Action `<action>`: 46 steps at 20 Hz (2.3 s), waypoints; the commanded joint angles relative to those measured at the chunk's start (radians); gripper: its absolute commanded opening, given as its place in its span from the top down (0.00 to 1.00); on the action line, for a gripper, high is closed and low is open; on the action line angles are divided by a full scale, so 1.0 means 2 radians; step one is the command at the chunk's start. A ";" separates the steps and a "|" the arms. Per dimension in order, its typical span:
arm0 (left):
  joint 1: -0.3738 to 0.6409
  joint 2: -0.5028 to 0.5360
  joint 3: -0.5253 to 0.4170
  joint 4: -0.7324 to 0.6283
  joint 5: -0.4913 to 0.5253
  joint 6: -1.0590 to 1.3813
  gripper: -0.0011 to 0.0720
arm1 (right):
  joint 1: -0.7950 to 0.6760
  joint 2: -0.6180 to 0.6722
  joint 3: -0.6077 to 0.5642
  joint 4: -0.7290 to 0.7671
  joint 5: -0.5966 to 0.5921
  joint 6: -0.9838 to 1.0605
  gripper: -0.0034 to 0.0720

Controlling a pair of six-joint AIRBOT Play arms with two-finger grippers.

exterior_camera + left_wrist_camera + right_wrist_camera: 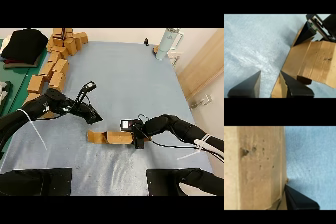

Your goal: Fold the box.

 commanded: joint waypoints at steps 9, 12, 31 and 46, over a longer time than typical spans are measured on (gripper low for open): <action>-0.001 0.066 -0.036 0.140 -0.132 -0.255 0.98 | 0.004 -0.003 0.000 -0.006 -0.002 0.000 0.31; -0.016 0.099 -0.116 0.001 -0.135 -0.280 0.98 | 0.004 -0.003 0.000 -0.007 -0.002 0.000 0.31; -0.215 0.099 -0.152 -0.393 0.282 -0.109 0.97 | 0.004 -0.003 0.000 -0.007 -0.003 0.000 0.31; -0.215 0.049 -0.136 -0.314 0.315 -0.159 0.98 | 0.004 -0.003 0.000 -0.007 -0.012 0.000 0.31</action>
